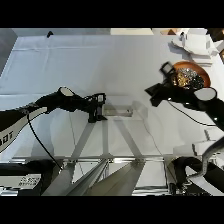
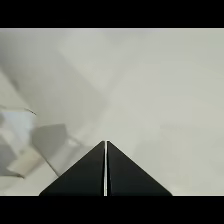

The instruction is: Fold the box and place the chain.

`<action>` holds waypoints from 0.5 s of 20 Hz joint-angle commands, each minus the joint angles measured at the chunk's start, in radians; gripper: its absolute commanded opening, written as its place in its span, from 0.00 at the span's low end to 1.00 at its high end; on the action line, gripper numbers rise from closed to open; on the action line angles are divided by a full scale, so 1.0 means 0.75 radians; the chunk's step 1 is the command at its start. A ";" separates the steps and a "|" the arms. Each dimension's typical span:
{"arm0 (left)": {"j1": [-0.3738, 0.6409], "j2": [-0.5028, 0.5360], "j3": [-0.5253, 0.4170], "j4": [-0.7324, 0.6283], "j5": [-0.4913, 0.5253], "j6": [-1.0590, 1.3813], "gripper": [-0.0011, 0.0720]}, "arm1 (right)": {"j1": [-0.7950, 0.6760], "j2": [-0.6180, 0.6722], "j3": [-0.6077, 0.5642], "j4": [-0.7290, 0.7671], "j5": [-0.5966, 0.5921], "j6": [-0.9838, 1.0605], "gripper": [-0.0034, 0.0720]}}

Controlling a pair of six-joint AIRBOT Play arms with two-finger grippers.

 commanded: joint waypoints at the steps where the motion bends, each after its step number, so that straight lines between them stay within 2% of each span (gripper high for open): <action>1: -0.001 -0.001 -0.001 0.000 0.000 0.000 0.32 | -0.207 -0.001 -0.002 -0.370 0.138 0.639 0.05; 4: -0.001 -0.001 -0.001 0.001 0.000 0.000 0.32 | -0.239 -0.059 -0.062 -0.390 0.277 0.659 0.05; 10: -0.001 -0.001 -0.001 0.000 0.001 0.000 0.33 | -0.124 -0.107 -0.101 -0.343 0.325 0.659 0.05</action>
